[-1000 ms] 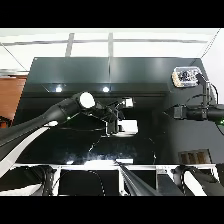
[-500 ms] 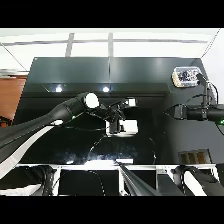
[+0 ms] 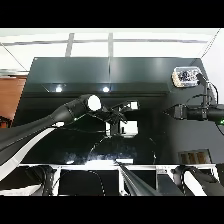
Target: Fold the box and place the chain.
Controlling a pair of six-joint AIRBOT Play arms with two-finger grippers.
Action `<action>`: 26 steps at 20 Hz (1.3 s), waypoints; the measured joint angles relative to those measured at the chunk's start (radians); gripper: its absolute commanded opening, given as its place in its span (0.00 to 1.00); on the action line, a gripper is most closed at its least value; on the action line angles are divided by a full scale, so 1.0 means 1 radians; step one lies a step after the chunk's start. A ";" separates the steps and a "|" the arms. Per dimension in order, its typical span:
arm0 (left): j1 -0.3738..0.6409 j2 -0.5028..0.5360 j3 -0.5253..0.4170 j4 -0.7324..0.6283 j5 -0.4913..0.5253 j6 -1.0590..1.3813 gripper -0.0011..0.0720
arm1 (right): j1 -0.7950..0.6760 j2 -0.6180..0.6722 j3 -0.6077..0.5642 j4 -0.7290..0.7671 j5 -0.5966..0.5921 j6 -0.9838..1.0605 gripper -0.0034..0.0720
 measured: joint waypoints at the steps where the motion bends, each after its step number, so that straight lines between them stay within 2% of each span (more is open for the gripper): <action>1: -0.007 -0.003 0.000 0.015 0.002 -0.010 0.99 | 0.000 0.000 0.000 0.000 0.000 0.000 0.06; 7: -0.077 -0.045 0.000 0.173 0.041 -0.096 0.97 | 0.000 0.000 0.000 0.000 -0.008 0.000 0.06; 8: -0.089 -0.050 0.000 0.198 0.048 -0.105 0.79 | 0.000 0.000 0.000 0.000 -0.008 0.000 0.06; 9: -0.099 -0.054 0.000 0.219 0.057 -0.119 0.55 | 0.000 0.000 0.000 0.000 -0.009 0.000 0.06; 10: -0.105 -0.055 0.002 0.236 0.058 -0.128 0.50 | 0.000 0.000 0.000 0.000 -0.010 0.000 0.06; 14: -0.077 -0.028 0.005 0.283 0.010 -0.191 0.49 | 0.000 0.000 0.000 0.000 -0.011 0.000 0.06; 18: 0.094 0.051 0.008 0.304 -0.005 -0.281 0.50 | 0.000 0.000 0.000 0.000 -0.011 0.003 0.06; 21: 0.302 0.092 0.034 0.348 -0.013 -0.375 0.50 | 0.000 0.000 0.000 0.000 -0.012 0.006 0.06; 26: 0.669 0.037 0.162 0.391 0.002 -0.505 0.50 | 0.000 0.000 0.000 0.000 -0.011 0.008 0.06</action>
